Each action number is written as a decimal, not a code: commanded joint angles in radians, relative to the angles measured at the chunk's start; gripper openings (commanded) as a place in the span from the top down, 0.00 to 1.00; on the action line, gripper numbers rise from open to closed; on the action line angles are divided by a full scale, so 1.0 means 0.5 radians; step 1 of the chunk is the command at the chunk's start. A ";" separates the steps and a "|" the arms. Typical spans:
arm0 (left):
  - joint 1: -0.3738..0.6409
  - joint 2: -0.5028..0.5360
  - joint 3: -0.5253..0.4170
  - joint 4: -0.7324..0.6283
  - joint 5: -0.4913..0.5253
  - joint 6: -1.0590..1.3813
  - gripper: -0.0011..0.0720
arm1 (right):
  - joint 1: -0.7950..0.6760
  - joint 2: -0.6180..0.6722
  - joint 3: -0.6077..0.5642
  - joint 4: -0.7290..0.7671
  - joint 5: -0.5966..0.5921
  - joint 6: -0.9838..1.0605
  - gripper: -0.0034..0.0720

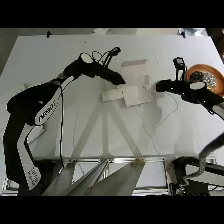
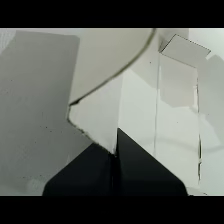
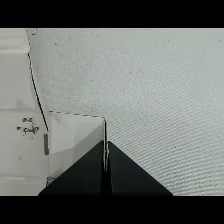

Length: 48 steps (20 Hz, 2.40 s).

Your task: Fold the box and place the chain.

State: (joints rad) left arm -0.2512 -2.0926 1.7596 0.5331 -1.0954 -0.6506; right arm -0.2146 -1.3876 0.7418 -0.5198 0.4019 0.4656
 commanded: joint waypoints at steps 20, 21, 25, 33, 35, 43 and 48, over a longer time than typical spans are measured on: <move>0.238 0.768 -0.002 0.520 -0.983 0.362 0.99 | 0.001 1.018 0.009 -0.027 0.182 0.002 0.35; 0.228 0.848 -0.007 0.548 -0.968 0.371 0.99 | 0.001 1.073 0.009 -0.061 0.175 0.002 0.35; 0.227 1.113 -0.265 0.545 -0.792 0.426 0.99 | 0.001 1.171 0.009 -0.187 0.179 0.073 0.35; 0.225 1.031 -1.183 0.013 0.185 1.230 0.98 | 0.001 1.169 0.008 -0.370 0.228 0.228 0.35; 0.224 0.880 -1.183 -0.253 0.204 1.505 0.98 | 0.001 1.168 0.008 -0.370 0.228 0.228 0.35; 0.225 0.627 -1.177 -0.407 0.227 1.768 0.98 | 0.001 1.167 0.008 -0.369 0.229 0.228 0.35; 0.225 0.627 -1.164 -0.305 0.273 1.698 0.98 | 0.001 1.166 0.008 -0.369 0.230 0.228 0.35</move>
State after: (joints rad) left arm -0.1383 -1.7741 1.1728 0.3588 -0.9714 0.2024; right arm -0.2142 -0.8043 0.7456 -0.7040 0.5163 0.5789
